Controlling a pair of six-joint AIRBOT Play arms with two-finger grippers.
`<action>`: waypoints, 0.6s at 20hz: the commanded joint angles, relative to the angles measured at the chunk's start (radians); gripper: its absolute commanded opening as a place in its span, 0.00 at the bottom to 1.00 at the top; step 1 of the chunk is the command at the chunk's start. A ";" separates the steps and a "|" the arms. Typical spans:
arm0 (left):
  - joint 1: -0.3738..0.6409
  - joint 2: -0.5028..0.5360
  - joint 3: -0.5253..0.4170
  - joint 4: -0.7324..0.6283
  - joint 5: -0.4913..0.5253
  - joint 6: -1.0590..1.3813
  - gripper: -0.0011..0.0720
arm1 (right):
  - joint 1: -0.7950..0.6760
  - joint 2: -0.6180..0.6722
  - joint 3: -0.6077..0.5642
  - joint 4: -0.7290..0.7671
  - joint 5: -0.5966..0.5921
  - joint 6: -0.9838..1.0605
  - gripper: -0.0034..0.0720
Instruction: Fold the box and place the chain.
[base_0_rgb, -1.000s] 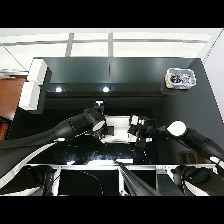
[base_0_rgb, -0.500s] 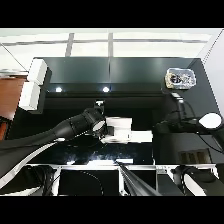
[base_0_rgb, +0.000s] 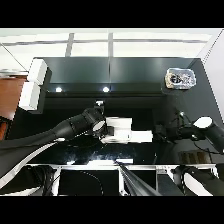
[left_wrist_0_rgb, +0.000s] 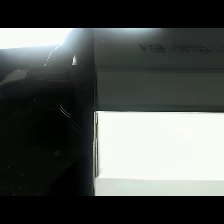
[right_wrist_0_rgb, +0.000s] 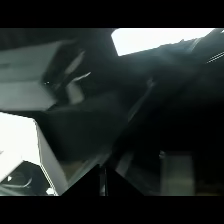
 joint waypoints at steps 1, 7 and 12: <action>0.000 0.000 0.000 0.000 0.000 0.001 0.05 | 0.101 -0.075 -0.006 0.140 -0.076 -0.016 0.11; 0.000 0.000 0.000 0.000 -0.001 0.001 0.05 | 0.154 -0.075 0.008 0.212 -0.058 -0.074 0.33; 0.000 0.000 0.000 0.000 0.000 0.001 0.06 | 0.162 -0.075 0.043 0.261 0.065 -0.187 0.90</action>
